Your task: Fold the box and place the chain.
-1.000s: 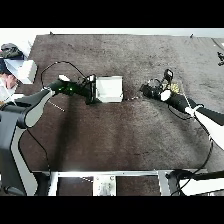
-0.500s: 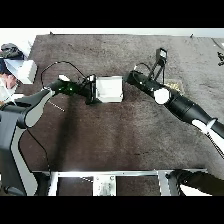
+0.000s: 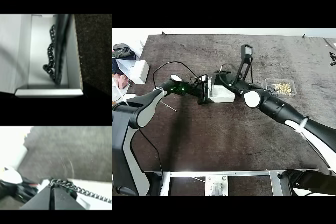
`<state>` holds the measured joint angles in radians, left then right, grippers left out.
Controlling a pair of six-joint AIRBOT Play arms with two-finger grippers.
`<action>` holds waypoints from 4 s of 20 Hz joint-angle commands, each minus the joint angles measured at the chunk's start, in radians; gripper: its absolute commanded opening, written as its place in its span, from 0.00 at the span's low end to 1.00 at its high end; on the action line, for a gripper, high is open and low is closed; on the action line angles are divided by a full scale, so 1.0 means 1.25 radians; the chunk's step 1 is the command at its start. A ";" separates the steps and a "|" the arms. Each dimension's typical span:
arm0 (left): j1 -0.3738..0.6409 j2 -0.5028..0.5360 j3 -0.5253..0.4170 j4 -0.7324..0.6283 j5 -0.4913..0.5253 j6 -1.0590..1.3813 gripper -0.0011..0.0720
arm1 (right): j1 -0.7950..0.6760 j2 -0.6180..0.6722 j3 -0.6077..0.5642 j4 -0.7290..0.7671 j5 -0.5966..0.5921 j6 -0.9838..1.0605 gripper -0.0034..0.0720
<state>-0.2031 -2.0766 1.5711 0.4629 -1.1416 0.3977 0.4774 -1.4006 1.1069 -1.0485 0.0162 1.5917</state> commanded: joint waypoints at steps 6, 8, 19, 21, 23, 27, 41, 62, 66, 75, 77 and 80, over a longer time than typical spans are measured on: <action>0.000 0.000 0.000 0.000 0.000 0.000 0.50 | -0.102 -0.071 0.008 -0.034 0.133 -0.001 0.40; 0.001 0.000 0.000 0.000 0.000 0.000 0.50 | -0.146 -0.040 -0.003 -0.091 0.206 -0.001 0.40; 0.001 0.000 0.000 0.000 0.000 0.000 0.50 | -0.484 0.042 -0.307 -0.058 0.123 0.077 0.42; 0.001 0.000 0.000 0.000 0.000 0.000 0.50 | -0.481 -0.024 -0.271 -0.028 0.107 0.077 0.42; 0.000 0.000 0.000 0.000 0.000 0.000 0.50 | -0.470 -0.085 -0.222 -0.028 0.106 0.077 0.42; 0.001 0.000 0.000 0.000 0.000 0.000 0.50 | -0.462 -0.173 -0.131 0.006 0.107 0.077 0.42; 0.000 0.000 0.000 0.000 0.000 0.000 0.50 | -0.133 0.092 -0.089 -0.017 -0.001 0.020 0.03; 0.000 0.000 0.000 0.000 0.001 0.000 0.50 | -0.326 0.110 -0.192 -0.137 0.230 0.061 0.43; 0.000 0.000 0.000 0.000 0.001 0.000 0.50 | -0.446 0.107 -0.298 -0.121 0.219 0.092 0.43; 0.001 0.000 0.000 0.000 0.001 0.000 0.50 | -0.447 -0.106 -0.207 -0.020 0.064 0.091 0.43; 0.001 0.000 0.000 0.000 0.001 0.000 0.50 | -0.443 -0.154 -0.157 -0.015 0.065 0.092 0.43; 0.000 0.000 0.000 0.000 0.001 0.000 0.50 | -0.407 -0.179 -0.113 -0.002 0.058 0.092 0.03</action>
<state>-0.2031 -2.0766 1.5711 0.4629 -1.1412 0.3973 -0.0601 -1.5829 0.9123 -1.0718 0.1017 1.7065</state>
